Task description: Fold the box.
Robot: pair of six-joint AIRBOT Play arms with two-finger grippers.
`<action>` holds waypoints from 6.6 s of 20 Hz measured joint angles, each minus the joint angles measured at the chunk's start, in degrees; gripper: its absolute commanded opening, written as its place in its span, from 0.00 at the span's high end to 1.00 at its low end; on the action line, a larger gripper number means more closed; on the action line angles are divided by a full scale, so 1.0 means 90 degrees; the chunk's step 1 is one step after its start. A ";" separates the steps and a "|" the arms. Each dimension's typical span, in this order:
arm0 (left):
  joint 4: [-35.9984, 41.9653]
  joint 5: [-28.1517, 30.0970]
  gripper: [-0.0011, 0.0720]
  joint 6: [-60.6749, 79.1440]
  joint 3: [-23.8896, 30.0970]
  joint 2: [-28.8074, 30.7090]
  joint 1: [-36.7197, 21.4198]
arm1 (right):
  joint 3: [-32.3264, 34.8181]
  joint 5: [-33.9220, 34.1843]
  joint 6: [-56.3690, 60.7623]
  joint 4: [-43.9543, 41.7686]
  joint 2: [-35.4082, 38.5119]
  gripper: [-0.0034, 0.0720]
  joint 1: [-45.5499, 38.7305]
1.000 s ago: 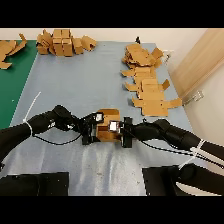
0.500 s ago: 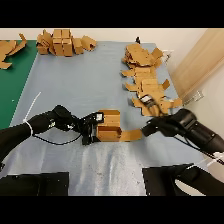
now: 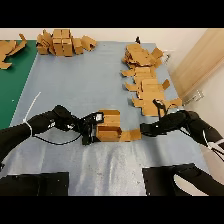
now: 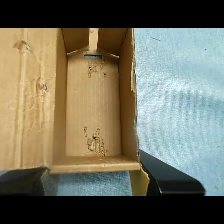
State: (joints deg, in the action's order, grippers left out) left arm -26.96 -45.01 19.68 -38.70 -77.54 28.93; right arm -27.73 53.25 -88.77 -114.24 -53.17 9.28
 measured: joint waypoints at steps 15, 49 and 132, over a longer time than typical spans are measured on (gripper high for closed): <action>-0.0002 0.0000 0.34 0.0000 0.0000 0.0000 0.0000 | -0.0364 -0.0748 -0.0593 -0.1770 -0.0255 0.95 0.1297; -0.0002 0.0000 0.34 0.0000 0.0000 0.0000 0.0000 | -0.3993 0.2331 0.5957 0.3439 -0.3558 0.65 0.4539; 0.0000 0.0002 0.34 0.0000 0.0000 0.0000 0.0005 | 0.0398 -0.4068 -0.7932 -0.1780 0.0537 0.47 0.4167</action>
State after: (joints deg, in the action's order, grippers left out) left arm -26.96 -44.99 19.68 -38.70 -77.54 28.97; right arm -24.14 16.64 -160.16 -130.26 -48.34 46.78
